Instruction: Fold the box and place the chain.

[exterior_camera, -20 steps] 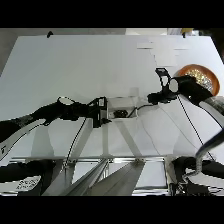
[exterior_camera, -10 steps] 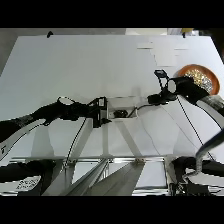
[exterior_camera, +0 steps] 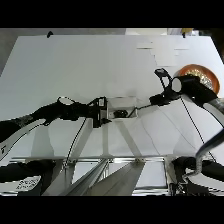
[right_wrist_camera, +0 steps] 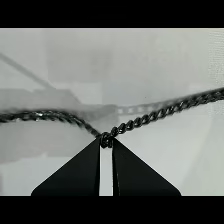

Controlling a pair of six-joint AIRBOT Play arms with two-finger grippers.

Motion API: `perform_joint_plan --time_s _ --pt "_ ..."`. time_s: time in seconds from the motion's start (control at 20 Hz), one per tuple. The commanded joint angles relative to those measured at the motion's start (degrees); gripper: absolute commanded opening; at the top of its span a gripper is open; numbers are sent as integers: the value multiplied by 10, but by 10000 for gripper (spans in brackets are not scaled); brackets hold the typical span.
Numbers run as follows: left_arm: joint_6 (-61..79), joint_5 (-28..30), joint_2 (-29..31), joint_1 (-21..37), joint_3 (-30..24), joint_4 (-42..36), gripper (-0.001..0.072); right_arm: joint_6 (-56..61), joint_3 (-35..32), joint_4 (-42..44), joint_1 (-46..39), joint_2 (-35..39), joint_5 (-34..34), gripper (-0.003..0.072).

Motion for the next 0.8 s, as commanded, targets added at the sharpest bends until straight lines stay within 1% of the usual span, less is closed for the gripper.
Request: perform_joint_plan --time_s 0.0,0.1,0.2,0.35,0.55,0.75 --pt "0 0 0 0 0 0 14 -16 0 10 0 69 14 18" --pt "0 0 0 0 0 0 14 -31 0 50 0 113 15 18" --pt "0 -3 0 0 0 0 14 -60 0 111 0 152 15 18" --pt "0 -4 0 0 0 0 14 -106 0 189 16 192 28 18" --pt "0 -4 0 0 0 0 14 -128 0 202 101 204 28 18" --pt "0 -4 0 0 0 0 14 -126 0 203 182 204 -33 18"
